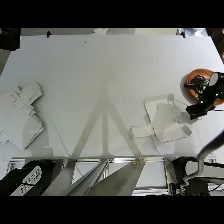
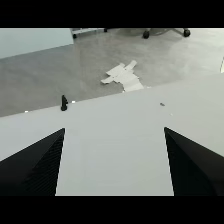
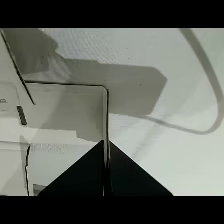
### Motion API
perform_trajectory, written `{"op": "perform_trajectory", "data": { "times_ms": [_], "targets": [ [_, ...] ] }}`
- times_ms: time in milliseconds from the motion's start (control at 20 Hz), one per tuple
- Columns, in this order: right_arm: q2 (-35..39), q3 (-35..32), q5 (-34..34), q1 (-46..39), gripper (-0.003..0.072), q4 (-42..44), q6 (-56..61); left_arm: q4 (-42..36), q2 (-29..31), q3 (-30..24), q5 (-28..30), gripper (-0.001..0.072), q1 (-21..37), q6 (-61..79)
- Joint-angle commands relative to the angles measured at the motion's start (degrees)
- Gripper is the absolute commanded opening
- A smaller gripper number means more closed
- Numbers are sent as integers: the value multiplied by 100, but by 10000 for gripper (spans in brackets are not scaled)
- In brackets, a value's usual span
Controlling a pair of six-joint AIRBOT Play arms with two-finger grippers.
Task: Fold the box and place the chain.
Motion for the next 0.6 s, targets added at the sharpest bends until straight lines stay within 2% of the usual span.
{"op": "perform_trajectory", "data": {
  "times_ms": [0,150,450,550],
  "targets": [
    [13,0,337,0,9,166,-232,2,2,0,0,697,2,2],
    [404,2,321,0,9,793,-564,2,2,0,0,697,2,2],
    [1386,2,37,144,8,3025,-1305,0,2,0,0,697,2,2],
    [1687,2,-190,520,8,3241,-1399,0,0,0,0,697,2,2]
  ]
}}
